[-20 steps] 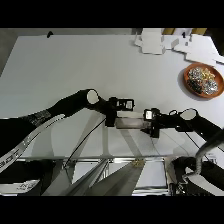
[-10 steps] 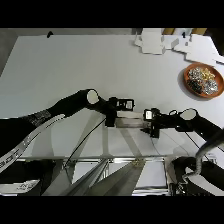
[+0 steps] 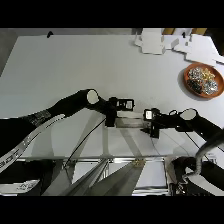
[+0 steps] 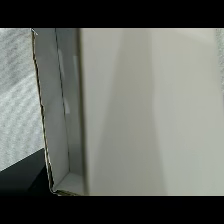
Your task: Fold the box and place the chain.
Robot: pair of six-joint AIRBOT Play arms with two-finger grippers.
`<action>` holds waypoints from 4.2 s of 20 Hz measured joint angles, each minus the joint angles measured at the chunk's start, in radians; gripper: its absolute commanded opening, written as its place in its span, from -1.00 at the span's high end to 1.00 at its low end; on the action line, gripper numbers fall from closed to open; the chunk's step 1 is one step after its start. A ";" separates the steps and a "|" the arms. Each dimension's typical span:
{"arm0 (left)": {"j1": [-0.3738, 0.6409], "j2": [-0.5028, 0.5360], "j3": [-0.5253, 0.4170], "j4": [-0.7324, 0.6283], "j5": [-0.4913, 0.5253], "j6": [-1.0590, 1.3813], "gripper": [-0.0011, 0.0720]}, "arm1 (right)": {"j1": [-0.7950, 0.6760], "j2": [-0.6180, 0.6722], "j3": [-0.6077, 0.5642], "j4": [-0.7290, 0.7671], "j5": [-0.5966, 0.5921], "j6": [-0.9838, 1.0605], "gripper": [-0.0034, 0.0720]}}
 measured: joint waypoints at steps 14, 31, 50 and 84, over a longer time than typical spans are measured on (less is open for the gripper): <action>-0.002 -0.002 -0.001 0.014 0.011 0.001 -0.25 | 0.000 0.000 0.000 0.000 -0.003 0.002 0.02; -0.079 0.267 -0.001 0.266 -0.305 -0.402 0.96 | 0.000 0.000 0.000 0.000 0.000 0.001 0.02; -0.063 0.048 -0.001 0.038 0.327 -0.595 0.95 | 0.000 0.000 0.000 0.003 0.002 0.002 0.02; 0.036 0.220 -0.182 0.158 0.010 0.031 0.02 | 0.000 0.000 0.000 0.000 0.000 0.000 0.02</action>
